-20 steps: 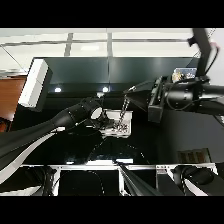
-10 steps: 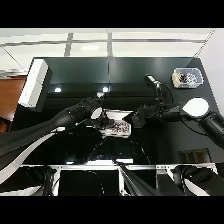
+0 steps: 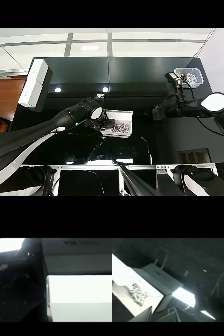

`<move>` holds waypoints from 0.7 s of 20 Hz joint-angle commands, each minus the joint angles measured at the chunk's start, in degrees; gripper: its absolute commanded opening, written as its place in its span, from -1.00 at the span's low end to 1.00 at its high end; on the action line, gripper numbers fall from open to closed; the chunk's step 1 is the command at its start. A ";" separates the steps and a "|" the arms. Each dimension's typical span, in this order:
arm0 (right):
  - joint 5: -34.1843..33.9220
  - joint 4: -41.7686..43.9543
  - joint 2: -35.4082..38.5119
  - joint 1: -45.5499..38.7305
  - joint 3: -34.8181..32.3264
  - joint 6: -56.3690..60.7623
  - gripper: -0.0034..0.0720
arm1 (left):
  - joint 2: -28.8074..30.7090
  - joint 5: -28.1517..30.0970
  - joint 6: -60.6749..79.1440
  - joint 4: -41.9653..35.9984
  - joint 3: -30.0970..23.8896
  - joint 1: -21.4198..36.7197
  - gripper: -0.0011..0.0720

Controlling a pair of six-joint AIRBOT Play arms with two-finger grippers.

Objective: Fold the box and place the chain.

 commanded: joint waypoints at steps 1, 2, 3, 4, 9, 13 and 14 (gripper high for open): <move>0.90 -1.29 0.15 -1.92 -0.09 0.00 -0.03 | 0.02 -0.42 -0.22 -0.20 0.59 0.04 -0.89; 1.03 -1.29 0.15 -1.92 -0.09 0.00 -0.03 | 0.09 -1.27 -1.77 0.46 1.20 0.02 -0.87; 1.09 -1.31 0.15 -1.92 -0.09 0.00 -0.03 | 0.28 -1.84 -3.76 1.77 1.97 -0.15 -0.67; 1.11 -1.31 0.15 -1.92 -0.09 0.00 -0.03 | 0.74 -2.03 -5.46 3.26 2.91 -0.52 -0.16; 0.98 -1.33 0.15 -1.92 -0.09 0.00 -0.03 | 7.89 -6.51 -3.78 11.67 4.50 -2.58 0.23; 0.35 -1.36 0.15 -1.92 -0.11 0.00 -0.03 | 17.42 -18.18 2.91 30.56 -1.33 -0.96 0.23; 0.04 -1.31 0.15 -1.92 -0.20 0.00 -0.03 | 19.87 -20.20 4.04 33.14 -4.24 1.57 0.23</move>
